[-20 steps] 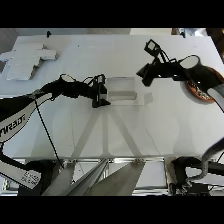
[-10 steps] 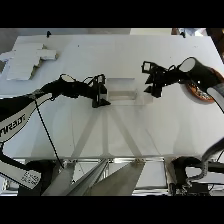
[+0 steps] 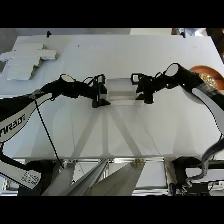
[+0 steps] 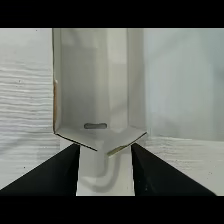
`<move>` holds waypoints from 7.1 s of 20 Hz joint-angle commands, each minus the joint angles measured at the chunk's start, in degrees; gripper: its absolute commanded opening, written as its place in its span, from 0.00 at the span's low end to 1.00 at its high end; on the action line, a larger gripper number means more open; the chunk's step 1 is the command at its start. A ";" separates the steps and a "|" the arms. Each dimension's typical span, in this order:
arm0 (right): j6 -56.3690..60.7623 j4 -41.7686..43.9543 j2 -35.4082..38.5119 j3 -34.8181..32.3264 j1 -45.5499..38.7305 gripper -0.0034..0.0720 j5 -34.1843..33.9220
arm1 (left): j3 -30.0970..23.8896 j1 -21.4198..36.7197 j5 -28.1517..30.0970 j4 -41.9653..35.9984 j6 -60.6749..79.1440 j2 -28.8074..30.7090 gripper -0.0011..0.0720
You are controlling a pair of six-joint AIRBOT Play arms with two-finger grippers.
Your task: Fold the box and place the chain.
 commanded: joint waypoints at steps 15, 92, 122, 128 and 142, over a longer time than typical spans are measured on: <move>-0.66 8.90 -0.28 0.00 0.44 0.50 1.27 | 0.02 0.00 0.00 0.00 0.00 -0.02 0.70; 48.63 17.70 6.29 -12.17 -0.90 0.70 -13.68 | 0.02 -0.02 0.02 0.00 0.00 -0.02 0.70; 102.84 -28.15 6.82 -5.79 9.99 0.65 -12.02 | 0.02 -0.02 -0.02 -0.02 0.00 -0.02 0.70; 106.38 -29.49 6.80 -3.06 13.00 0.65 -12.74 | 0.02 -0.02 0.00 0.00 0.00 -0.02 0.70; 115.40 -37.27 1.75 0.74 17.11 0.59 -5.11 | 0.02 -0.02 0.02 0.00 0.00 -0.02 0.70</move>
